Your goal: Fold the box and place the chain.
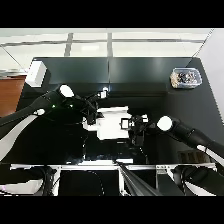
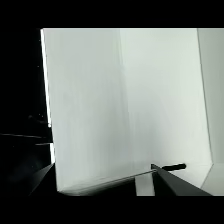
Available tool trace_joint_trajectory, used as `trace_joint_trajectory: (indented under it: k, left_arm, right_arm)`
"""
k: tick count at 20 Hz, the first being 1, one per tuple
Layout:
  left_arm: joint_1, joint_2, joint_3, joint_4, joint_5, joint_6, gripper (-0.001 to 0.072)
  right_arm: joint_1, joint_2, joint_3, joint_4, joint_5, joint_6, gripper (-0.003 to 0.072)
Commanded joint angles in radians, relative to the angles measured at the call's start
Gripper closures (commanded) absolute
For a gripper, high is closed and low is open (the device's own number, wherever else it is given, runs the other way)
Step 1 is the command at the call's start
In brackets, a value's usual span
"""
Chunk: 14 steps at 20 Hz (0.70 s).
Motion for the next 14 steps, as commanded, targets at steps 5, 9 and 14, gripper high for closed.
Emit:
trace_joint_trajectory:
  k: [5, 9, 14]
  left_arm:
    - [-0.001, -0.001, 0.0, 0.0, -0.001, -0.002, 0.0685]
    - [-0.001, -0.001, 0.0, 0.0, -0.001, -0.002, 0.0686]
    - [-0.001, -0.001, 0.0, 0.0, -0.001, -0.002, 0.0686]
  right_arm:
    - [-0.018, 0.048, 0.045, -0.024, -0.001, -0.015, 0.0]
    - [-0.096, 0.048, 0.114, 0.006, 0.005, -0.027, 0.0]
    - [-0.191, 0.01, 0.12, 0.16, 0.103, -0.186, 0.0]
